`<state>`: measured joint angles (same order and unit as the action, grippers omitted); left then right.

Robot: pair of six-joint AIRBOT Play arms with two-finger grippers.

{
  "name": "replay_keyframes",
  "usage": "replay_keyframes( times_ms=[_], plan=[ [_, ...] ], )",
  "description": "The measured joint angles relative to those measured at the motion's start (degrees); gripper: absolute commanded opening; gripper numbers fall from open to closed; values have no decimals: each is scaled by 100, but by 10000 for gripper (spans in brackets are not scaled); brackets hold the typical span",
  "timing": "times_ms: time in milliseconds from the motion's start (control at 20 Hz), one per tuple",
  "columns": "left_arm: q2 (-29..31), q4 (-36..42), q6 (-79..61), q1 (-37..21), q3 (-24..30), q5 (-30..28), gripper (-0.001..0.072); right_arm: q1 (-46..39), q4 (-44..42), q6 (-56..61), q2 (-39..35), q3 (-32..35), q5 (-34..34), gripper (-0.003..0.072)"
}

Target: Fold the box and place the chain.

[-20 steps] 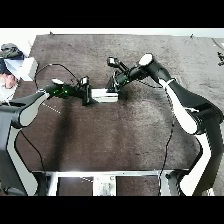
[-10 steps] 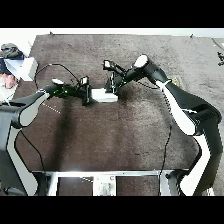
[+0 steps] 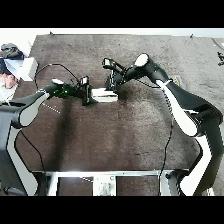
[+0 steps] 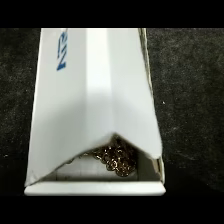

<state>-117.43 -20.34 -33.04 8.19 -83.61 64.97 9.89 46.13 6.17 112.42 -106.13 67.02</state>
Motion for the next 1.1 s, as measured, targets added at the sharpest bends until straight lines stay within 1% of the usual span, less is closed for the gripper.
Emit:
replay_keyframes(
  times_ms=[400, 450, 500, 1100],
  plan=[
    [0, -2, 0, 0, 0, 2, 275, 2, 190, 0, -11, 0, 9, 258],
    [0, -2, 0, 0, 0, 0, 275, 0, 216, 0, -11, 0, 7, 159],
    [0, -2, -2, 0, 0, 2, 275, 0, 234, 2, -11, 0, 4, 178],
    [0, 0, 9, -2, 0, -2, 275, 26, 343, 111, 111, 42, 162, 177]
  ],
)
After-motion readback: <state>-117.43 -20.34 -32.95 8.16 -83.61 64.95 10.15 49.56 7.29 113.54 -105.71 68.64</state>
